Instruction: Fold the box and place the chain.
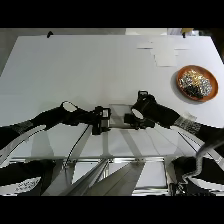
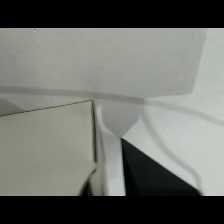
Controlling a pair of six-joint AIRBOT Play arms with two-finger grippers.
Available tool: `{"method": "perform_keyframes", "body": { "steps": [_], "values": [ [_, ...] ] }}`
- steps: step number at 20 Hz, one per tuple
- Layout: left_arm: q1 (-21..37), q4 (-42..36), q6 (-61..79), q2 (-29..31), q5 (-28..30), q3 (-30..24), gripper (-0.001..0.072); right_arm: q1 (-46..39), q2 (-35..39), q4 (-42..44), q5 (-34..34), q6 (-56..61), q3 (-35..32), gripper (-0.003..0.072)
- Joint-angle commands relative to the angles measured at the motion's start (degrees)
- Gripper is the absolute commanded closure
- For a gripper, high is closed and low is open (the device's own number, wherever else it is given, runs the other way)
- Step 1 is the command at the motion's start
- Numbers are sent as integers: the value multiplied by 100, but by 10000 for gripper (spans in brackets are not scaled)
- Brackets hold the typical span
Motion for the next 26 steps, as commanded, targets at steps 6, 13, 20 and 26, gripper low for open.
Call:
{"method": "perform_keyframes", "body": {
  "steps": [6,13,20,26],
  "values": [
    [0,2,20,4,2,2,573,-2,1161,-129,525,-2179,2,336],
    [0,4,20,4,2,2,573,-1941,1971,-238,1250,-3991,765,351],
    [0,4,20,4,2,2,573,-5401,1266,-232,501,-5851,1434,426],
    [0,4,20,4,2,0,573,-6214,-114,-258,-31,-6109,1725,426]
  ]
}}
